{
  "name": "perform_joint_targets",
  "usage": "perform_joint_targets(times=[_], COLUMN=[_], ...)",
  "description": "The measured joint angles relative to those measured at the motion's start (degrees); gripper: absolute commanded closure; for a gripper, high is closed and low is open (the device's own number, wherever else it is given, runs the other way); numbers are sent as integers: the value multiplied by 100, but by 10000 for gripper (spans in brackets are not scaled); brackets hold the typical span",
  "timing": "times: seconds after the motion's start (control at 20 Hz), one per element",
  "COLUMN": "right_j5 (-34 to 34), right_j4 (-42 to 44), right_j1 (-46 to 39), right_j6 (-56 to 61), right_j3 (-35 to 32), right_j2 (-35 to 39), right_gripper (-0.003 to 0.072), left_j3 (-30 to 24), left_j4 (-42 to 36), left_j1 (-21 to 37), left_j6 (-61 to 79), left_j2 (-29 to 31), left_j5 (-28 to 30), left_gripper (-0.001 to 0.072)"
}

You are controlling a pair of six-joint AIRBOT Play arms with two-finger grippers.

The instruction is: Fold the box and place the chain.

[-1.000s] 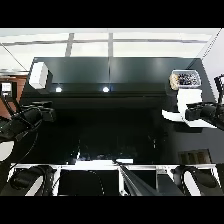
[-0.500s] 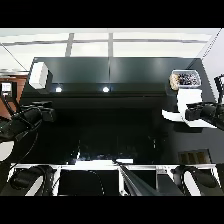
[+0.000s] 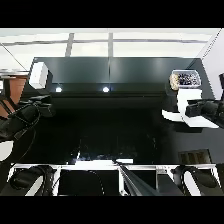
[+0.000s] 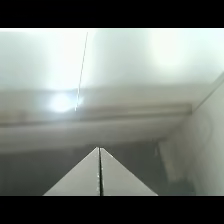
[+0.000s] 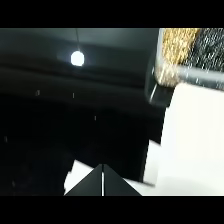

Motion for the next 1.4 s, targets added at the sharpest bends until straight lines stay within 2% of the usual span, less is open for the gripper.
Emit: perform_joint_targets(times=[0.15, 0.2, 0.25, 0.3, 0.35, 0.4, 0.5, 0.6, 0.65, 0.75, 0.9, 1.0, 1.2, 1.4], right_j5=[-944, -1340, -1711, -2028, -2284, -2468, -2610, -2474, -2343, -1893, -573, 586, 2481, 3346], right_j4=[83, -28, -111, -179, -208, -210, -258, -278, -291, -295, -273, -92, 431, 595], right_j1=[-70, -188, -356, -577, -881, -1172, -1878, -2699, -3106, -3939, -4874, -5171, -5257, -5049], right_j6=[63, 205, 365, 522, 680, 800, 973, 1169, 1320, 1749, 2046, 1687, 540, -286], right_j3=[0, 0, 0, 7, 26, 72, 295, 756, 1036, 1718, 2927, 3716, 4881, 5307], right_j2=[-116, -238, -398, -601, -883, -1161, -1801, -2520, -2859, -3582, -4767, -5519, -6579, -7044], right_gripper=[658, 443, 21, -28, -29, -30, -27, -23, -23, -23, -23, -23, -22, -22], left_j3=[0, 0, 0, 0, 0, 0, 0, 20, 68, 269, 750, 1067, 1572, 1762], left_j4=[-129, -151, -175, -192, -234, -289, -457, -612, -656, -586, -197, 9, 190, 273], left_j1=[0, 0, 0, 0, 0, 0, 0, 2, 4, 4, 24, 39, 76, 120], left_j6=[-2, -2, -2, -2, -2, -2, -9, -11, -13, -13, -138, -227, -289, -330], left_j2=[0, 0, 0, 0, 0, -7, -42, -155, -247, -570, -1373, -1895, -2559, -2767], left_j5=[577, 785, 1016, 1196, 1375, 1515, 1670, 1563, 1309, 428, -1165, -1794, -2378, -2533], left_gripper=[680, 680, 680, 670, 467, 20, 3, 3, 3, 3, -3, -3, -2, -3])
